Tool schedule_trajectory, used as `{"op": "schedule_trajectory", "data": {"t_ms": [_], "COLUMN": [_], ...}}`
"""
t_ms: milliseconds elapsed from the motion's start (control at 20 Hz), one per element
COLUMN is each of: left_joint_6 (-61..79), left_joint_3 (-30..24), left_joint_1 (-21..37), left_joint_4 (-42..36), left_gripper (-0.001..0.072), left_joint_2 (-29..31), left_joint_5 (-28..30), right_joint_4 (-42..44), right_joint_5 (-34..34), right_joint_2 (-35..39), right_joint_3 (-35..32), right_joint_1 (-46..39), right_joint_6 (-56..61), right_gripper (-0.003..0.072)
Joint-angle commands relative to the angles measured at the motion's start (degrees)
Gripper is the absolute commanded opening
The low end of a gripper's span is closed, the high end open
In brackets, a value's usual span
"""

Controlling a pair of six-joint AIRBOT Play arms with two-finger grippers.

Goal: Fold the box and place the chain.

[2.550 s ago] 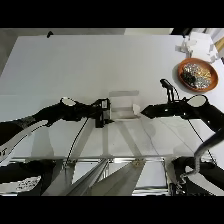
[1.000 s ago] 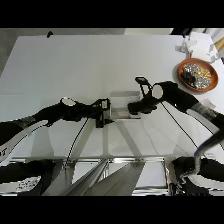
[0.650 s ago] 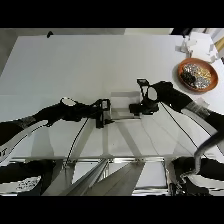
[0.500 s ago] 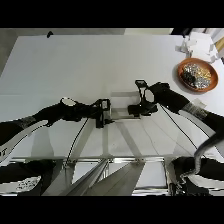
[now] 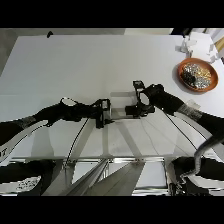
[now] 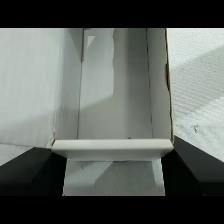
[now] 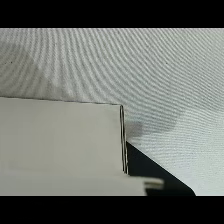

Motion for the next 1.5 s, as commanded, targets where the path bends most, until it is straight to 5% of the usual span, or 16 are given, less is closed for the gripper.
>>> {"op": "schedule_trajectory", "data": {"t_ms": [0, 100, 250, 550, 1350, 1450], "left_joint_6": [0.1, 0.1, 0.1, 0.1, 0.1, 0.1], "left_joint_3": [0.0, 0.0, 0.0, 0.0, 0.0, 0.0], "left_joint_1": [0.0, 0.0, 0.0, 0.0, 0.0, 0.0], "left_joint_4": [0.0, 0.0, 0.0, 0.0, 0.0, 0.0], "left_gripper": [0.0011, 0.0011, 0.0011, 0.0011, 0.0011, 0.0011], "left_joint_2": [0.0, 0.0, 0.0, 0.0, 0.0, 0.0], "left_joint_5": [-0.1, -0.1, -0.1, 0.0, -0.1, -0.1], "right_joint_4": [0.1, 0.2, 0.2, 0.3, 1.0, 1.0], "right_joint_5": [-0.3, -0.4, -1.0, -1.7, 1.4, 1.3], "right_joint_2": [-0.2, -0.2, 0.7, 3.0, 6.2, 5.8], "right_joint_3": [0.0, 0.0, 0.0, 0.0, -0.1, -0.1], "right_joint_1": [0.4, 0.4, 0.3, 0.2, -4.6, -4.2], "right_joint_6": [0.4, 0.2, 0.0, -2.8, -7.3, -7.3], "right_gripper": [0.0011, 0.0014, 0.0257, 0.0435, 0.0439, 0.0397]}}
